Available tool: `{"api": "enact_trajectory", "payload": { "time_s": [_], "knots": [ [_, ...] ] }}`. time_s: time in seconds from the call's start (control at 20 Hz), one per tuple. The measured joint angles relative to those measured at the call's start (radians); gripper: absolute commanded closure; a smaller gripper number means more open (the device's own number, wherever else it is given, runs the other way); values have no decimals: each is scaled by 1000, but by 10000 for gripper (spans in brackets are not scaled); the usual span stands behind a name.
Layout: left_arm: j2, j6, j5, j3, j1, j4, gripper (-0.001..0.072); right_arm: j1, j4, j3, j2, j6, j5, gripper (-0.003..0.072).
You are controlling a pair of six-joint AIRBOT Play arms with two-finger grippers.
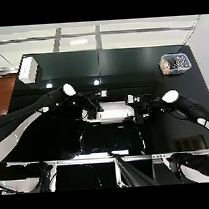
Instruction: Fold the box and place the chain.
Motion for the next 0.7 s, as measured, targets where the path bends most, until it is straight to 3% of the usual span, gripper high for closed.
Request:
{"api": "enact_trajectory", "payload": {
  "time_s": [0.7],
  "knots": [
    [0,-1,0,0,0,0,682,-47,16,0,-76,-66,39,12]
  ]
}}
